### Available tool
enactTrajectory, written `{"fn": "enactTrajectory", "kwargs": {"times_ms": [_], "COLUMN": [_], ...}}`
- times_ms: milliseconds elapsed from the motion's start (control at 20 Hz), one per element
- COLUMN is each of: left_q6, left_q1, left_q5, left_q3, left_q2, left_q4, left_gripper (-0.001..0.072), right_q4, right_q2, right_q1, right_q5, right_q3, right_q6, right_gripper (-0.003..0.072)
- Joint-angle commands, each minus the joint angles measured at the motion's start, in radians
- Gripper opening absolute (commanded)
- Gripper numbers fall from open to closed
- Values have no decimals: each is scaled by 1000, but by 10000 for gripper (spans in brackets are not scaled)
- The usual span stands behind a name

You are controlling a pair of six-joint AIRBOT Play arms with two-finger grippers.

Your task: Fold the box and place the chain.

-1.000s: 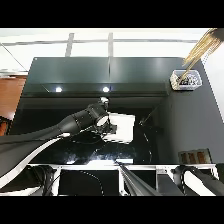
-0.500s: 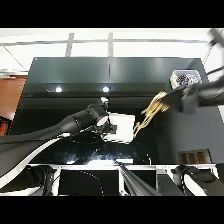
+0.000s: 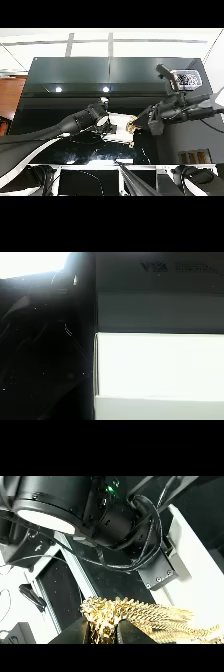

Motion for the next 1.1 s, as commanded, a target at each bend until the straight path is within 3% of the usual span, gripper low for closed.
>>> {"fn": "enactTrajectory", "kwargs": {"times_ms": [0,100,200,250,550,650,750,800,850,1050], "left_q6": [0,0,0,0,0,0,0,0,0,0], "left_q1": [1,1,1,1,1,1,1,1,1,1], "left_q5": [1,0,0,0,0,2,0,1,1,1], "left_q3": [1,1,1,1,1,1,1,1,1,1], "left_q2": [0,0,0,0,0,0,0,0,0,0], "left_q4": [0,0,0,0,0,0,0,0,0,0], "left_gripper": [31,31,31,31,31,31,31,31,31,31], "right_q4": [-3,-56,-114,-112,-170,-161,-129,-136,-154,-364], "right_q2": [-35,-40,-40,-40,-40,-40,-40,-40,-40,-40], "right_q1": [40,37,20,-4,-209,-206,-166,-132,-94,83], "right_q5": [-65,-108,-115,-100,104,23,-150,-232,-294,-420], "right_q3": [-47,-73,-74,-74,-118,-233,-358,-402,-435,-463], "right_q6": [0,17,40,40,-55,-130,-237,-291,-344,-507], "right_gripper": [42,46,436,483,493,493,497,568,716,716]}}
